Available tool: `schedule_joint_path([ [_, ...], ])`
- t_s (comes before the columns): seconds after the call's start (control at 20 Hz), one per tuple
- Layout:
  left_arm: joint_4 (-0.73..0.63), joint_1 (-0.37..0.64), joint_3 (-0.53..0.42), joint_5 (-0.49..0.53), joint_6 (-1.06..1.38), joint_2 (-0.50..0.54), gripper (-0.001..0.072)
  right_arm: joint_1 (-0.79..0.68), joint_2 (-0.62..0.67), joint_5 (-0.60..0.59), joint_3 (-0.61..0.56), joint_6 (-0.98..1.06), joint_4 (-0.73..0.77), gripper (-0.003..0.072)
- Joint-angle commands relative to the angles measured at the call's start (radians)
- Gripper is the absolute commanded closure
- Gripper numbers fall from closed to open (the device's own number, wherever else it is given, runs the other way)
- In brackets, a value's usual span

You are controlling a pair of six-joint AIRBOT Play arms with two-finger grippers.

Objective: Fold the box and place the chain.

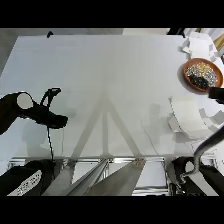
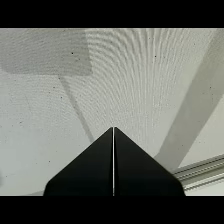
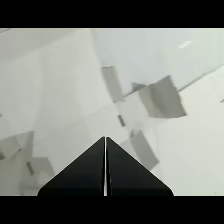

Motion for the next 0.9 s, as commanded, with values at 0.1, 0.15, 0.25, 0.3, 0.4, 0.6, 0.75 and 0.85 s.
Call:
schedule_joint_path([
  [0.1,0.000,-0.001,0.000,0.000,0.000,0.001,0.0698,-0.197,-0.153,-0.015,0.009,-0.069,-0.037,0.0611],
  [0.15,0.000,-0.001,0.000,0.000,0.000,0.001,0.0698,-0.197,-0.196,-0.002,0.009,-0.101,-0.047,0.0371],
  [0.25,0.000,-0.001,0.000,0.000,0.000,0.001,0.0698,-0.197,-0.249,-0.027,0.010,-0.124,-0.130,0.0093],
  [0.3,0.000,-0.001,0.000,0.000,0.000,0.001,0.0698,-0.197,-0.263,-0.056,0.010,-0.154,-0.164,0.0093],
  [0.4,0.000,-0.001,0.000,0.000,0.001,0.001,0.0698,-0.197,-0.282,-0.116,0.010,-0.220,-0.175,0.0093],
  [0.6,0.000,-0.001,0.000,0.000,0.000,0.001,0.0698,-0.197,-0.388,-0.113,0.010,-0.311,-0.175,0.0094],
  [0.75,0.000,-0.001,0.000,0.000,0.000,0.001,0.0698,-0.197,-0.473,-0.079,0.010,-0.335,-0.173,0.0121],
  [0.85,0.000,-0.001,0.000,0.000,0.001,0.001,0.0698,-0.197,-0.514,-0.069,0.010,-0.331,-0.172,0.0239],
])
